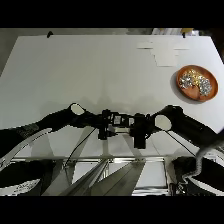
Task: Fold the box and place the chain.
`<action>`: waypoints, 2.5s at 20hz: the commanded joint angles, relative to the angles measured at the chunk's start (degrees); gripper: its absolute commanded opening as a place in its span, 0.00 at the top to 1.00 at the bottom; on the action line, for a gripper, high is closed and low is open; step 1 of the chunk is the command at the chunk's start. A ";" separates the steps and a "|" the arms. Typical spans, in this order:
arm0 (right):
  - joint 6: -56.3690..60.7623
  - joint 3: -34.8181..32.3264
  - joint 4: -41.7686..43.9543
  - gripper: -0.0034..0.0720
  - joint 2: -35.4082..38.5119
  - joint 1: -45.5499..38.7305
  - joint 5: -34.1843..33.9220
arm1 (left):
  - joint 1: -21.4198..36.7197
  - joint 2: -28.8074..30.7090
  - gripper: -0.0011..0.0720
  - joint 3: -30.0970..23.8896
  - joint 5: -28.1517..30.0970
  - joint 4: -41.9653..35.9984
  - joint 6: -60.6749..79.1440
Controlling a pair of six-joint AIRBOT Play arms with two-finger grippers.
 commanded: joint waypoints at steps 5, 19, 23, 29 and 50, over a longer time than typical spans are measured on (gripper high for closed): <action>1.49 -0.24 -3.67 0.93 4.00 -2.40 -1.66 | 0.02 0.04 0.70 0.04 0.00 0.02 0.04; -2.23 -0.57 0.98 0.93 3.45 -7.08 -0.17 | 0.02 0.02 0.70 0.04 -0.02 0.02 0.04; -2.21 -2.67 0.96 0.93 3.19 -7.08 -0.35 | 0.02 0.04 0.70 0.04 -0.02 0.02 0.04; -2.21 -3.19 0.96 0.93 2.08 -7.08 -0.81 | 0.02 0.02 0.70 0.04 -0.02 0.02 0.04; 23.76 -3.13 -13.73 0.93 16.87 -16.37 3.41 | 0.02 0.02 0.70 0.04 0.00 0.02 0.04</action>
